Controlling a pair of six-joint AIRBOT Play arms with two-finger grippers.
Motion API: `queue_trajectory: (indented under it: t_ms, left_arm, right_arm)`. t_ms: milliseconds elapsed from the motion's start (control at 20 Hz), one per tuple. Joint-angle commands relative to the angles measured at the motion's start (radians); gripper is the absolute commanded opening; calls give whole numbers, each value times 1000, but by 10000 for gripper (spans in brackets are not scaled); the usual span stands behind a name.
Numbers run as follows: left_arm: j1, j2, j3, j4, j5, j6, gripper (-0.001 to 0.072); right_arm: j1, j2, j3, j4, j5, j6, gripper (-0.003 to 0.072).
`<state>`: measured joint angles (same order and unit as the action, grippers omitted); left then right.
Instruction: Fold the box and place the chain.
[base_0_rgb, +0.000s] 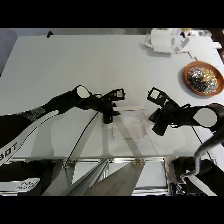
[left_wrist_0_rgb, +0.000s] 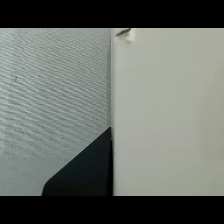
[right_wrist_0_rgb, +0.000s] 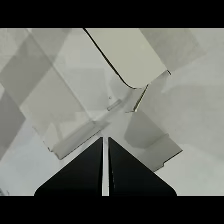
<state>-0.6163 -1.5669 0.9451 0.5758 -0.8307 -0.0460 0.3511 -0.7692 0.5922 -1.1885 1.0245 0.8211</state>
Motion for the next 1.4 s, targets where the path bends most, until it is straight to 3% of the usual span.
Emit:
queue_trajectory:
  t_ms: [0, 300, 450, 600, 750, 900, 950, 1000, 1100, 1150, 1350]
  left_arm:
    - [0, 0, 1, 10, -2, 0, 5]
    - [-2, 0, 1, 8, -4, -5, 10]
    - [-2, 0, 1, 8, -4, -5, 10]
    - [-2, 0, 1, 8, -4, -5, 10]
    - [-2, 0, 1, 8, -4, -5, 10]
    - [-2, 0, 1, 8, -4, -4, 10]
    - [-2, 0, 1, 8, -3, -5, 10]
    - [-2, 0, 1, 8, -4, -5, 10]
    - [-2, 0, 1, 8, -4, -5, 10]
    - [-2, 0, 1, 8, -4, -5, 10]
    - [-2, 0, 1, 8, -4, -5, 10]
  right_arm:
    - [0, 0, 0, 1, 1, -1, 38]
    - [0, -2, 0, 10, 14, -45, 34]
    - [0, -22, 0, 58, 72, -188, 12]
    - [8, -72, 0, 116, 49, -270, 15]
    - [52, -147, 0, 84, 72, -397, 81]
    - [112, -190, 0, 16, 89, -412, 95]
    - [122, -191, -3, 4, 88, -412, 121]
    - [109, -183, -13, 11, 78, -412, 196]
    - [114, -169, -64, -22, -16, -412, 555]
    - [122, -155, -105, -33, -96, -412, 691]
    - [180, -91, -241, -45, -322, -432, 696]
